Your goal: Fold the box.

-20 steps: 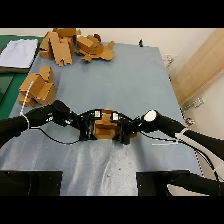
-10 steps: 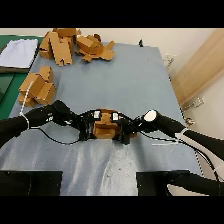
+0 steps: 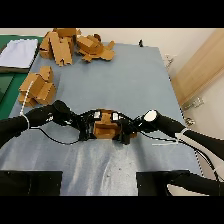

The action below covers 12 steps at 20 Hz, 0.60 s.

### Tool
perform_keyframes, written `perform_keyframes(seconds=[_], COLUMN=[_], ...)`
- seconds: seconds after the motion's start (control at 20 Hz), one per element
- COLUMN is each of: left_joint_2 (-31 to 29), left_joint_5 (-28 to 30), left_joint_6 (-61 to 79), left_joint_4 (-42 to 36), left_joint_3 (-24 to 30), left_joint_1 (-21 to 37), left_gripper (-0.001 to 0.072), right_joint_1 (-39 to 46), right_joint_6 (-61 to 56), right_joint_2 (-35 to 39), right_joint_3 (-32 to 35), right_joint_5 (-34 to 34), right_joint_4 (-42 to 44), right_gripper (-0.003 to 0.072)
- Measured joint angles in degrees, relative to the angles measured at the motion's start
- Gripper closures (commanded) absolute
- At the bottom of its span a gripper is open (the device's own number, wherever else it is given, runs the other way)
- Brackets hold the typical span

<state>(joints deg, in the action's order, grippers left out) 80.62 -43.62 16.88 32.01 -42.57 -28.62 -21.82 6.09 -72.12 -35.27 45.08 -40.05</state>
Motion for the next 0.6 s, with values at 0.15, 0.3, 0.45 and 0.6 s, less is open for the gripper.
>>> perform_keyframes(seconds=[0.15, 0.3, 0.45, 0.6], left_joint_2=[0.0, 0.0, 0.0, 0.0], left_joint_5=[0.0, 0.0, 0.0, 0.0], left_joint_6=[0.1, 0.0, 0.0, 0.0], left_joint_4=[0.1, 0.1, 0.1, 0.1], left_joint_3=[0.0, 0.0, 0.0, 0.0], left_joint_1=[0.0, 0.0, 0.0, 0.0], left_gripper=[0.024, 0.024, 0.024, 0.024], right_joint_1=[0.0, 0.0, 0.0, 0.0], right_joint_6=[0.2, 0.2, -1.7, -4.4], right_joint_2=[0.0, 0.1, 0.7, 2.8], right_joint_3=[0.0, 0.0, 0.0, 0.0], right_joint_5=[0.3, 0.5, 0.6, 0.7], right_joint_4=[-0.1, -0.1, -1.1, -2.9], right_gripper=[0.0087, 0.0086, 0.0086, 0.0086])
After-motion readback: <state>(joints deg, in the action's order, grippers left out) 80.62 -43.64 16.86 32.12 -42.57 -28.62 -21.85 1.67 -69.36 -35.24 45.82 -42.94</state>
